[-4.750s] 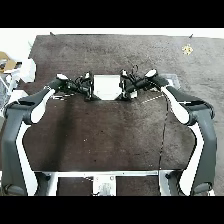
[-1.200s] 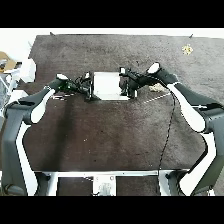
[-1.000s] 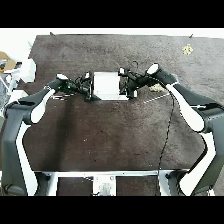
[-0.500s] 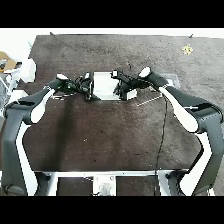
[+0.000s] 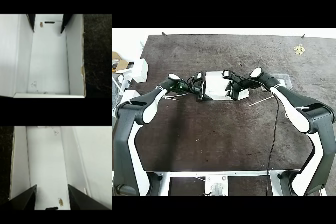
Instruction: Fold the box and place the chain.
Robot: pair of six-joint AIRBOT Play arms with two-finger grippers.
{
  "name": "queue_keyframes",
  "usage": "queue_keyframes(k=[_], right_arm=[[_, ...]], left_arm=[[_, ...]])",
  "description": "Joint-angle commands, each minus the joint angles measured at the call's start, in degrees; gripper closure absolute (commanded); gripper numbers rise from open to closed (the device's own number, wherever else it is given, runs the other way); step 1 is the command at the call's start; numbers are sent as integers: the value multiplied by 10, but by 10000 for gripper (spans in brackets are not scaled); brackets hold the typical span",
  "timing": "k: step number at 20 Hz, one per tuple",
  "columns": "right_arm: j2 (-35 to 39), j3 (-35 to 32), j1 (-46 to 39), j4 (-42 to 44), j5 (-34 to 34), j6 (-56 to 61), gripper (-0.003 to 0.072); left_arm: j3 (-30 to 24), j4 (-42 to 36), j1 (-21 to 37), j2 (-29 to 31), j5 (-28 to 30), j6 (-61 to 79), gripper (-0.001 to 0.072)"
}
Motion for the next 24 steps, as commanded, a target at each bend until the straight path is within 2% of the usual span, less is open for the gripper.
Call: queue_keyframes(k=[1,2,3,7,9,10,12,13,14,15,20,23,24], right_arm=[[0,1,0,-6,-3,0,179],[0,1,0,-6,-3,1,91],[0,1,0,-5,-3,1,45],[0,1,0,-5,-3,1,46],[3,2,0,-8,-3,4,130],[5,2,0,-17,-3,14,134],[17,2,0,-72,-2,67,370],[26,2,0,-113,-2,109,374],[35,2,0,-156,3,151,419],[47,2,0,-198,15,187,550],[111,2,0,-328,104,357,550],[139,2,-17,-356,145,500,551],[140,2,-30,-356,156,541,621]], left_arm=[[0,0,0,0,0,0,352],[0,0,0,0,0,0,352],[0,0,0,0,0,0,352],[0,0,0,0,0,0,352],[0,0,0,0,0,0,352],[0,0,0,0,0,0,352],[0,0,0,0,0,0,352],[0,0,0,0,0,0,352],[0,0,0,0,0,0,352],[0,0,0,0,0,0,352],[0,0,0,0,0,0,352],[0,0,0,0,-1,0,352],[0,0,0,0,0,0,352]])
